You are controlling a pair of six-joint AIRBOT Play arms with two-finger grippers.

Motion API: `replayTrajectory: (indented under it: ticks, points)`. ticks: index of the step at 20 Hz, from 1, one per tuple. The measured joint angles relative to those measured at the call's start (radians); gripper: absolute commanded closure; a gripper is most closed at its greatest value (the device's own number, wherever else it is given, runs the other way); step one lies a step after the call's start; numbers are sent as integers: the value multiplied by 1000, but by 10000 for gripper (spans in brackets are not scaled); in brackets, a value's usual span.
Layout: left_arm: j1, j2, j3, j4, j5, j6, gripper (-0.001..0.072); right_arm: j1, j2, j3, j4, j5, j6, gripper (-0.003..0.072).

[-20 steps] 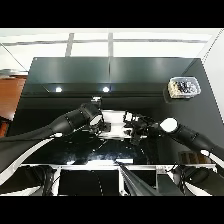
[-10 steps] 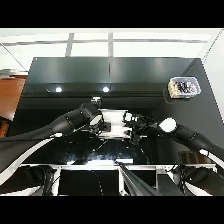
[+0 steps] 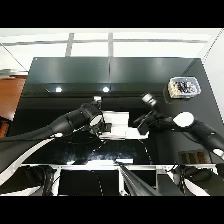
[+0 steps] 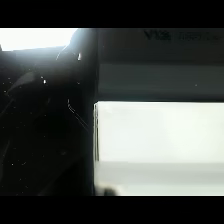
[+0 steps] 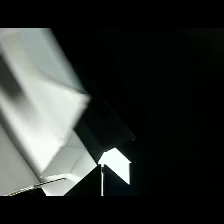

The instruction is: Fold the box and place the chain.

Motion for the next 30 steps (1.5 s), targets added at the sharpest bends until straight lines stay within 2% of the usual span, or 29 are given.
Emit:
replayTrajectory:
  ticks: [5, 8, 15, 20, 22, 23, 24, 25, 30]
  points:
    - [0, 0, 0, 0, 20, 0, 677, -296, 78, -6, -127, 190, 485, 658]
    - [0, -5, 0, -1, 38, 0, 677, -369, 87, -45, -173, 242, 661, 658]
    - [0, -12, 0, -5, 44, 0, 676, -308, -5, -103, -182, 252, 810, 657]
    - [0, -13, 0, -5, 46, 0, 676, -206, -74, -108, -58, 174, 765, 647]
    - [0, -13, 0, -9, 50, 1, 676, -177, -84, -108, -20, 154, 745, 225]
    - [0, -13, 0, -11, 51, 1, 676, -168, -86, -106, 5, 153, 740, 208]
    - [0, -13, 0, -12, 52, 2, 676, -160, -87, -103, 12, 154, 731, 98]
    - [0, -13, 0, -13, 52, 2, 676, -157, -90, -98, 21, 162, 723, 65]
    - [0, -13, 0, -18, 53, 4, 677, -146, -95, -52, 3, 232, 666, 65]
